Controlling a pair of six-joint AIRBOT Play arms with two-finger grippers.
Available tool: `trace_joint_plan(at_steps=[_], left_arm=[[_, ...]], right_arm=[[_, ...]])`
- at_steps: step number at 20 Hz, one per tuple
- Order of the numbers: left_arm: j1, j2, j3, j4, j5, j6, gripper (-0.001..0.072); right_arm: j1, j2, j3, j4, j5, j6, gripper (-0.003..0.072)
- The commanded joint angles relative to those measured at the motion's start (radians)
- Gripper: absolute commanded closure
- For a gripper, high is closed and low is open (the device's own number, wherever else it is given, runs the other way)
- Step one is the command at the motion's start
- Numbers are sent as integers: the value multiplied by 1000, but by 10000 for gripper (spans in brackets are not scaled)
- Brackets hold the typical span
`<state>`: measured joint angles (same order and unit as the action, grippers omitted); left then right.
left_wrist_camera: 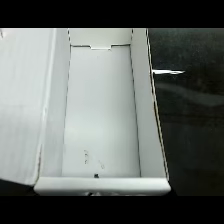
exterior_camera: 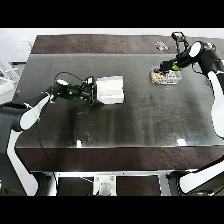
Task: Fold the box and place the chain.
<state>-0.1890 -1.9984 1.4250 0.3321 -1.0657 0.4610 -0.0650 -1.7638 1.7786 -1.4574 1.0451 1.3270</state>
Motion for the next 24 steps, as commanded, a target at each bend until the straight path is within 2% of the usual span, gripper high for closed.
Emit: trace_joint_plan(at_steps=[1, 4, 9, 13, 17, 19, 21, 22, 24], left_arm=[[1, 0, 0, 1, 0, 0, 171], [1, 0, 0, 0, 0, 0, 171], [1, 0, 0, 0, 0, 0, 171], [1, 0, 0, 0, 0, 0, 171], [1, 0, 0, 0, 0, 0, 171], [1, 0, 0, 0, 0, 0, 171], [1, 0, 0, 0, 0, 0, 171], [1, 0, 0, 0, 0, 0, 171], [1, 0, 0, 0, 0, 0, 171]], right_arm=[[-61, -69, 3, 90, -40, -158, 210], [-69, -108, 3, 90, -92, -187, 210], [-69, -170, 46, 124, -104, -188, 209], [-69, -203, 46, 200, -108, -213, 210], [-61, -228, 46, 201, -115, -213, 228], [-61, -240, 46, 201, -122, -213, 312], [-61, -240, 47, 200, -124, -213, 482], [-61, -241, 56, 197, -134, -213, 530], [-61, -239, 94, 198, -136, -201, 673]])
